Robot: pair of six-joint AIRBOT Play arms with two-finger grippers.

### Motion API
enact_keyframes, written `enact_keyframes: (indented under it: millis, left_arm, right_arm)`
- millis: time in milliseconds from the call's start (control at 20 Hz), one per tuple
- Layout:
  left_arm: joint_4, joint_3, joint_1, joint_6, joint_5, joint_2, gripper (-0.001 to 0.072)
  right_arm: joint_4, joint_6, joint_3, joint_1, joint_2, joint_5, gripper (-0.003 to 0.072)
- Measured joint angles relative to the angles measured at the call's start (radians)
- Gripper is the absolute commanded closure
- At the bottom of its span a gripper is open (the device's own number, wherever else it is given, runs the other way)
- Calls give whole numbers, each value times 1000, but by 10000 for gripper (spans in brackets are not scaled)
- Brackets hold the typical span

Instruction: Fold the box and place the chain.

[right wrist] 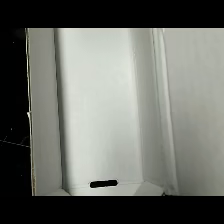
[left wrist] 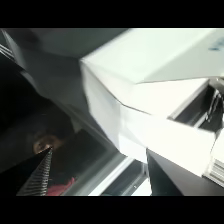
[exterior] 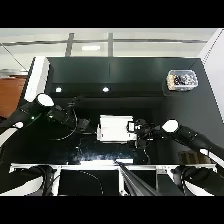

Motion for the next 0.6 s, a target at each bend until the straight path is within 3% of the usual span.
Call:
enact_keyframes:
  millis: [300,600]
  left_arm:
    - [7,22,-124,-89,81,18,74]
    - [57,24,-238,-268,244,40,85]
  right_arm:
    - [0,0,0,0,0,0,120]
    - [0,0,0,0,0,0,120]
